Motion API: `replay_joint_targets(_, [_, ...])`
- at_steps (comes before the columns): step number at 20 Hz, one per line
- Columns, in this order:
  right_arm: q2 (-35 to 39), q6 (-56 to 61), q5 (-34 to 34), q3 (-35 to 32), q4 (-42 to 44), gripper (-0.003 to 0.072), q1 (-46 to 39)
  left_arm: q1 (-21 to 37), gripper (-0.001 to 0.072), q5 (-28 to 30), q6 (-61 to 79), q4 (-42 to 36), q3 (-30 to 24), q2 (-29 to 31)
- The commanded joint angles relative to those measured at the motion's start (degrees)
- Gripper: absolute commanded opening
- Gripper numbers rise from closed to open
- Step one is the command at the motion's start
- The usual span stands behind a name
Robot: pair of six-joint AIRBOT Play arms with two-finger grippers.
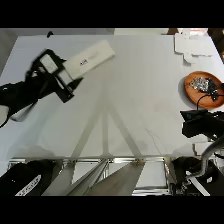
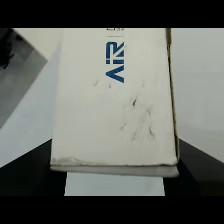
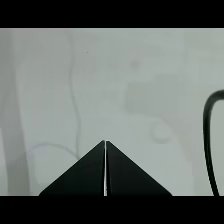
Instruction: Fold the box and place the chain.
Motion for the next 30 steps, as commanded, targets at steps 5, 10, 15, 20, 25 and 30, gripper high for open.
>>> replay_joint_targets(5, [0.0, 0.0, 0.0, 0.0, 3.0, 0.0005, 0.0, 12.8, 0.0005, -16.3, -47.6, 27.6, 0.1, 9.6])
replay_joint_targets(10, [0.0, 0.0, 0.0, 0.0, 3.3, 0.0005, 0.0, 27.6, 0.0000, -17.6, -43.3, 12.8, 0.1, 5.3])
replay_joint_targets(15, [0.0, 0.0, 0.0, 0.0, 3.4, 0.0005, 0.0, 32.7, 0.0005, -15.1, -30.2, 0.2, 0.1, -6.3])
replay_joint_targets(20, [0.0, 0.0, 0.0, 0.0, 3.4, 0.0005, 0.0, 32.6, 0.0013, -11.1, -29.9, 0.3, 0.1, -21.4])
replay_joint_targets(25, [0.0, 0.0, 0.0, 0.0, 3.4, 0.0005, 0.0, 32.6, 0.0112, -2.3, -29.8, 0.9, 0.1, -32.4])
replay_joint_targets(30, [0.0, 0.0, 0.0, 0.0, 3.4, 0.0005, 0.0, 32.7, 0.0122, 0.4, -29.5, 4.7, 0.1, -38.5])
